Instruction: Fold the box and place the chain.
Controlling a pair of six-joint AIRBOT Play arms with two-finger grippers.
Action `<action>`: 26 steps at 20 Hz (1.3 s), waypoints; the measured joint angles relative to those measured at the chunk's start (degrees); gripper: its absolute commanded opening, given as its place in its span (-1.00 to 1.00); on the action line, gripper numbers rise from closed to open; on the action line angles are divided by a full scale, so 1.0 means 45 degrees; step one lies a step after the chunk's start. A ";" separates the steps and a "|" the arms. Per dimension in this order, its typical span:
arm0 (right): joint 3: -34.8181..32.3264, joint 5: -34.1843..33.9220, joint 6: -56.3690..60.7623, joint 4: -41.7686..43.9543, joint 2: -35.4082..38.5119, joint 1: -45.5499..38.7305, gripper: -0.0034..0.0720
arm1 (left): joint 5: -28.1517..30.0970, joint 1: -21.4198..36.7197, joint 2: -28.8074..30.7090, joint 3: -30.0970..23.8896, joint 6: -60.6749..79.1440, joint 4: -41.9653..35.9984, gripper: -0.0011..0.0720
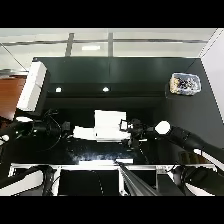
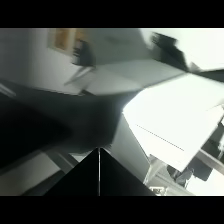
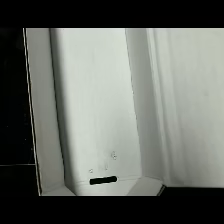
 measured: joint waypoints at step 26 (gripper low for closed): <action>0.0000 0.0000 0.0000 0.0005 0.0000 0.0000 0.13 | 0.0097 -0.4342 0.1030 0.1433 -0.2336 -0.0102 0.95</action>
